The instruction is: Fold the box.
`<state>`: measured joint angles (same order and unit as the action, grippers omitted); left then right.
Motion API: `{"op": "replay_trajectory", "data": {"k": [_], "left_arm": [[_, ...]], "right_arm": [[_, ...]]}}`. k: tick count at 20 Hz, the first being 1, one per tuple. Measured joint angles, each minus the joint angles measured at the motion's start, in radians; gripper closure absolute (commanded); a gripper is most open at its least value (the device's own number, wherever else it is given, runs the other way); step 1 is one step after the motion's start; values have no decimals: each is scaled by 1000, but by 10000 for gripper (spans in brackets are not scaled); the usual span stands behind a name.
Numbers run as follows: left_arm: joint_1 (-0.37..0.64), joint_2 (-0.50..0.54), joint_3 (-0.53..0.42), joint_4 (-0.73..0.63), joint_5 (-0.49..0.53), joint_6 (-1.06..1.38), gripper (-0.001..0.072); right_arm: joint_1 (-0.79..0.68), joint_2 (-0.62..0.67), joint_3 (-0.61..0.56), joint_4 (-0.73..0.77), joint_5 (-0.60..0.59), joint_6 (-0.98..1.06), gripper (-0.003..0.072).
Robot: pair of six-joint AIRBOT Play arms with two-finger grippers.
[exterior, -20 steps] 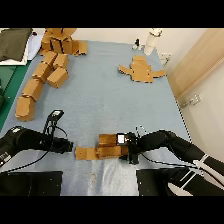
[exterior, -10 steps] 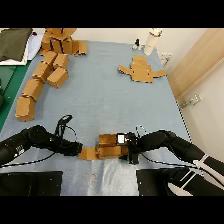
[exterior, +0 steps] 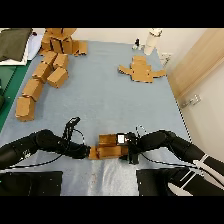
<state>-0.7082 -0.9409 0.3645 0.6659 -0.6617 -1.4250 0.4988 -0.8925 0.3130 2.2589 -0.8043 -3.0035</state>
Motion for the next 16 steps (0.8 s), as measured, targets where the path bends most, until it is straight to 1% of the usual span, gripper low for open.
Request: {"op": "replay_trajectory", "data": {"k": [8,9,10,11,16], "left_arm": [[-24,18,58,-31,-8,39,691],[-24,19,60,-35,-10,43,487],[-24,19,61,-39,-12,45,341],[-25,20,63,-39,-18,45,352],[-13,20,66,-39,-29,48,352]], "right_arm": [[0,0,0,0,0,0,87],[0,0,0,0,0,0,88],[0,0,0,0,0,0,88],[0,0,0,0,0,0,88],[0,0,0,0,0,0,88]]}}
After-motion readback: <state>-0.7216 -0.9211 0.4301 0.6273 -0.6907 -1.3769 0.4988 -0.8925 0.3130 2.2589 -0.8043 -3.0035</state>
